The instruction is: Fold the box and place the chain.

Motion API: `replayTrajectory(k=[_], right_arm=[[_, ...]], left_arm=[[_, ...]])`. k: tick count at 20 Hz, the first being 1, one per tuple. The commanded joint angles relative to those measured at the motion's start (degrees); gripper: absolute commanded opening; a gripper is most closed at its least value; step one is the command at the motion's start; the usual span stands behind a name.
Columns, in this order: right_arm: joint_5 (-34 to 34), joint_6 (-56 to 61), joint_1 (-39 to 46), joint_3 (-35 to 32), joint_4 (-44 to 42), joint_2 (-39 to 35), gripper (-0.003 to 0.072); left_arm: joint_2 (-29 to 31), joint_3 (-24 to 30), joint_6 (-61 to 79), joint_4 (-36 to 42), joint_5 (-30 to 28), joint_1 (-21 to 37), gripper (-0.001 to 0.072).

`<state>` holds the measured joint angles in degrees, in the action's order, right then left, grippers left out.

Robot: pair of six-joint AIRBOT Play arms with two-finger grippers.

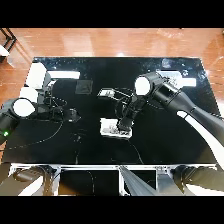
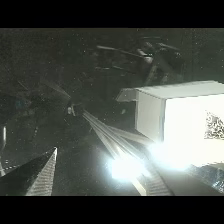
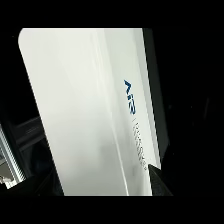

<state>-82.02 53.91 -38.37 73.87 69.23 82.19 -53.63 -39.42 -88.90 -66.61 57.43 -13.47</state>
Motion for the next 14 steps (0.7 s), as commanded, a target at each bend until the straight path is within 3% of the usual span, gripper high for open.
replayTrajectory(k=[1, 6, 9, 14], right_arm=[[0.3, 0.1, -0.7, 0.0, 1.2, 0.0, 0.0644], [-5.6, 2.3, 1.4, 3.2, -1.7, -0.9, 0.0644], [-3.9, 2.6, 5.4, 7.4, -1.5, -2.0, 0.0644], [-3.3, 2.9, 9.8, 7.0, -1.7, 1.3, 0.0644]], left_arm=[[0.0, 0.0, 0.0, 0.0, 0.0, 0.1, 0.063], [0.0, 0.0, 0.0, 0.0, 0.0, 0.1, 0.063], [0.0, 0.0, 0.0, 0.0, -0.2, 0.1, 0.063], [0.0, 0.0, 0.0, 0.0, -0.2, 0.1, 0.063]])
